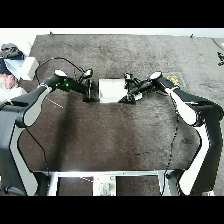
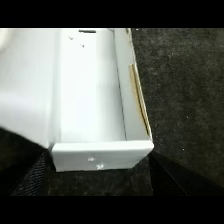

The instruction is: Fold the box and place the chain.

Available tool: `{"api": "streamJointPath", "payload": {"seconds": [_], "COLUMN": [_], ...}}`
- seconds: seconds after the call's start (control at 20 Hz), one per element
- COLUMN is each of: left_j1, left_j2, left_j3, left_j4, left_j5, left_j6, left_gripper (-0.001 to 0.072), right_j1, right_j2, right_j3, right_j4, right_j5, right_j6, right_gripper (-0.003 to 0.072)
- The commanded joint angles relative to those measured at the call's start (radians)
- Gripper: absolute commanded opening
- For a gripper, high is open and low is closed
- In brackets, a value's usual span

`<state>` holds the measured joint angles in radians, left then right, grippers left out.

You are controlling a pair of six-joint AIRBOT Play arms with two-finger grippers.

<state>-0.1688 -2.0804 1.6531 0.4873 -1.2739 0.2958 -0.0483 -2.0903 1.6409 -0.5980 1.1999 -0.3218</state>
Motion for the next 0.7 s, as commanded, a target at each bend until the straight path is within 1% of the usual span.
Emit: {"api": "streamJointPath", "payload": {"seconds": [0.0,0.2,0.35,0.4,0.55,0.65], "left_j1": [-0.007,-0.018,-0.048,-0.048,-0.048,-0.048], "left_j2": [-0.001,-0.001,-0.001,-0.001,-0.001,-0.002], "left_j3": [-0.012,-0.013,-0.013,-0.013,-0.013,-0.013], "left_j4": [-0.004,-0.024,-0.032,-0.035,-0.033,-0.032], "left_j5": [0.044,0.062,0.154,0.168,0.132,0.127], "left_j6": [0.012,0.050,0.050,0.050,0.078,0.079], "left_gripper": [0.0720,0.0720,0.0720,0.0720,0.0720,0.0720], "right_j1": [0.001,0.001,0.001,0.001,0.001,0.002], "right_j2": [0.000,0.000,0.000,0.000,0.000,0.000], "right_j3": [0.000,0.000,0.000,0.000,0.000,0.000], "right_j4": [0.000,0.000,0.000,0.000,0.000,0.000], "right_j5": [0.000,0.000,0.000,0.000,0.000,0.000], "right_j6": [0.000,0.000,0.000,0.000,0.000,0.000], "right_gripper": [0.0438,0.0438,0.0438,0.0438,0.0438,0.0438]}}
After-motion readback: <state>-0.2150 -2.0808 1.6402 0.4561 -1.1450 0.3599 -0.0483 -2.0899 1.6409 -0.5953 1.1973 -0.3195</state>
